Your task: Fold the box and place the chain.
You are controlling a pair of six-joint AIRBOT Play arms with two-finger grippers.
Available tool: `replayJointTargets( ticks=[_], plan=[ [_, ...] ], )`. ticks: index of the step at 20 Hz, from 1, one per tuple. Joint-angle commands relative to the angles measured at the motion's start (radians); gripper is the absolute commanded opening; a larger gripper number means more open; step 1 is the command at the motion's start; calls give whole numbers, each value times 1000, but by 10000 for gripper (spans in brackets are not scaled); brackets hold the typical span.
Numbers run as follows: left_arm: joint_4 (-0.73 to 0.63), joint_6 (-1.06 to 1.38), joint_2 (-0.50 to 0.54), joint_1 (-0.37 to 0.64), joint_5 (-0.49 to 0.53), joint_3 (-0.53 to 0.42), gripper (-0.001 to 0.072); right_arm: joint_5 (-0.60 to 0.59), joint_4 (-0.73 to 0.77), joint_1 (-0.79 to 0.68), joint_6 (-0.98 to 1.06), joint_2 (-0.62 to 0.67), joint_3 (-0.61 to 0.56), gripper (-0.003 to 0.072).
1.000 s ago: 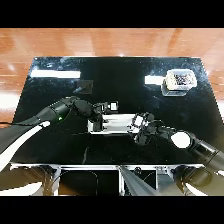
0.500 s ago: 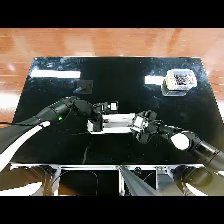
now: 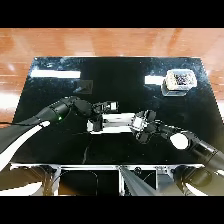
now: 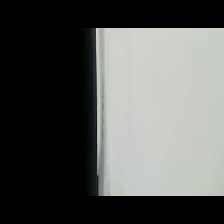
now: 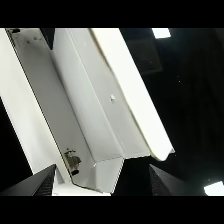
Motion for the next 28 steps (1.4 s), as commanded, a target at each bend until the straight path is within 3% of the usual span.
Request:
replayJointTargets(
  ticks=[1, 6, 12, 17, 21, 26, 28],
  plan=[
    [1, -15, 0, 0, 0, 0, 19, -37, 95, 6, -89, -23, 6, 720],
    [4, -15, 0, 0, 0, 0, 19, 69, 138, -6, -177, -116, 54, 720],
    [4, -15, 0, 0, 1, 0, 19, 331, 502, -183, -578, -192, 86, 720],
    [3, -15, 0, 0, 1, 0, 19, 412, 569, -219, -673, -304, 94, 720],
    [4, -15, 0, 0, -3, 0, 19, 419, 576, -219, -706, -344, 135, 720],
    [4, -15, 0, 0, -3, 0, 19, 429, 382, -219, -489, -367, 172, 720],
    [4, -15, 0, 0, -3, 0, 19, 423, 386, -201, -486, -367, 172, 720]
  ],
)
